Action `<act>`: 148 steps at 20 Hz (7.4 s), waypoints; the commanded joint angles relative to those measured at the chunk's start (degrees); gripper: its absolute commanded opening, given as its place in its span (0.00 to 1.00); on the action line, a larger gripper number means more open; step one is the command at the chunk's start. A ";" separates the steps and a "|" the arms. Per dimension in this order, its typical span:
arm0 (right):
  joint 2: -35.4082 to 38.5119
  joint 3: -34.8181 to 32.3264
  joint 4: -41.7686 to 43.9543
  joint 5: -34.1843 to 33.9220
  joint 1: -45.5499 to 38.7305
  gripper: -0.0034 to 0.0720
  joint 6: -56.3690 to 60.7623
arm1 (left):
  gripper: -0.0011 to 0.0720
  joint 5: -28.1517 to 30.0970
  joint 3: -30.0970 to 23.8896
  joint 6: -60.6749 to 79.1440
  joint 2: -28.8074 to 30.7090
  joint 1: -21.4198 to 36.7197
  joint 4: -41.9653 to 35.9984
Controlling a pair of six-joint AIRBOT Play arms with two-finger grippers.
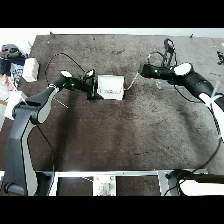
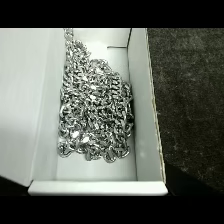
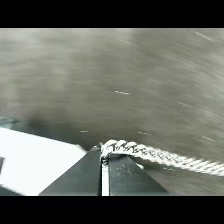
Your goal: Fold the box and place the chain.
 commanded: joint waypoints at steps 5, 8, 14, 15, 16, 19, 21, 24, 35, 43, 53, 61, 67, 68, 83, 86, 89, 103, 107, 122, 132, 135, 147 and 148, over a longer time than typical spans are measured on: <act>7.26 0.22 2.64 -2.40 9.99 0.06 -1.55 | 0.49 0.00 0.00 0.02 -0.02 0.02 0.00; 7.23 0.39 2.82 -6.93 13.57 0.06 -1.88 | 0.49 0.00 0.00 0.00 -0.02 0.02 0.00; -1.18 0.37 2.16 -9.86 16.70 0.07 -2.49 | 0.49 0.00 0.00 0.00 -0.02 0.02 0.00; -3.67 0.39 2.29 -9.84 16.70 0.07 -2.47 | 0.49 0.00 0.00 0.00 -0.02 0.02 0.00; -5.53 0.37 2.40 -9.40 16.68 0.12 -2.40 | 0.49 0.00 0.00 0.00 -0.02 0.02 0.00; -7.21 0.37 0.35 -7.17 15.87 0.48 -2.43 | 0.49 -0.02 0.00 0.00 -0.02 0.02 0.00; -6.60 0.24 -0.44 -3.82 13.05 0.48 -2.25 | 0.49 -0.02 0.00 0.00 -0.02 0.02 0.00; -5.49 -1.49 -0.66 1.36 5.62 0.48 -0.87 | 0.49 0.00 0.00 0.02 -0.02 0.02 0.00; -11.17 -2.82 -18.53 2.43 -12.59 0.48 17.77 | 0.49 0.00 0.00 0.02 -0.02 0.02 0.00; -16.68 3.26 -28.61 0.31 -10.05 0.48 24.85 | 0.49 0.00 0.00 0.02 -0.02 0.02 0.00; -17.42 4.98 -28.74 -1.86 -7.56 0.06 18.47 | 0.49 0.00 0.00 0.02 -0.02 0.02 0.00; 1.38 4.98 -27.02 4.76 2.10 0.06 13.60 | 0.49 0.00 0.00 0.02 -0.02 0.02 0.00; 10.95 5.05 -25.70 -0.87 11.32 0.06 13.57 | 0.49 0.00 0.00 0.02 -0.02 0.02 0.00; 11.69 5.14 -25.70 -2.82 13.05 0.06 13.57 | 0.49 0.00 0.00 0.02 -0.02 0.02 0.00; 0.33 7.32 -26.36 -0.28 19.30 0.07 12.96 | 0.49 0.00 0.00 0.02 -0.02 0.02 0.00; -2.56 7.32 -28.41 2.43 19.26 0.57 10.43 | 0.49 0.00 0.00 0.00 -0.02 0.02 0.00; -2.58 7.52 -32.65 1.33 17.51 0.33 7.50 | 0.49 0.00 0.00 0.02 -0.02 0.02 0.00; -28.06 32.09 13.94 34.27 -3.96 0.25 -40.22 | 0.49 0.00 0.00 0.00 -0.02 0.02 0.00; -29.66 32.44 16.31 39.04 -3.43 0.25 -44.33 | 0.49 0.00 0.00 0.00 -0.02 0.02 0.00; -29.66 32.44 6.12 41.31 3.96 0.50 -56.00 | 0.49 0.00 0.00 0.00 -0.02 0.02 0.00; -29.68 32.44 -0.44 37.83 6.49 0.51 -58.38 | 0.49 0.00 0.00 0.00 -0.02 0.02 0.00; -29.62 32.46 -3.65 31.41 7.10 0.50 -58.36 | 0.49 0.00 0.00 0.00 -0.02 0.02 0.00; -29.24 32.44 -2.86 32.85 7.15 0.26 -58.29 | 0.49 0.00 0.00 0.00 -0.02 0.02 0.00; -29.24 32.44 -2.89 32.87 7.15 0.26 -58.16 | 0.49 0.00 0.00 0.02 -0.02 0.02 0.00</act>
